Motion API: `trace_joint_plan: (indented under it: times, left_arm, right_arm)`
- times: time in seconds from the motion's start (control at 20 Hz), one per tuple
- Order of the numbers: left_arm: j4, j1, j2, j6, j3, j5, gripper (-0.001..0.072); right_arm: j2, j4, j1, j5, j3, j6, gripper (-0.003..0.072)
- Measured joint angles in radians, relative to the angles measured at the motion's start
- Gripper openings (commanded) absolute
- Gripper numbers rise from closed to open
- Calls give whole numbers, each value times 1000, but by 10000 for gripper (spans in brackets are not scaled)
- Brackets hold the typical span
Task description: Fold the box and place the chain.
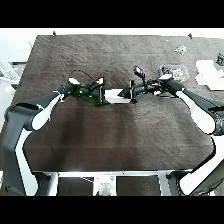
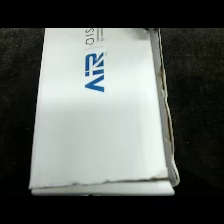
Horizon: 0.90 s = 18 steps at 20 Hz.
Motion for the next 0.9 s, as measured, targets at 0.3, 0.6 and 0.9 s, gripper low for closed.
trace_joint_plan:
  times: [0.3, 0.6, 0.9]
  left_arm:
    - [0, 0, 0, 0, 0, 1, 635]
    - [-1, 0, 0, 0, 0, 2, 635]
    - [-2, 0, 0, 0, 0, 1, 635]
  right_arm:
    - [12, 0, 0, 0, 3, 20, 7]
    - [13, -122, 6, -51, 4, 129, 7]
    - [16, -256, 43, -98, 7, 196, 6]
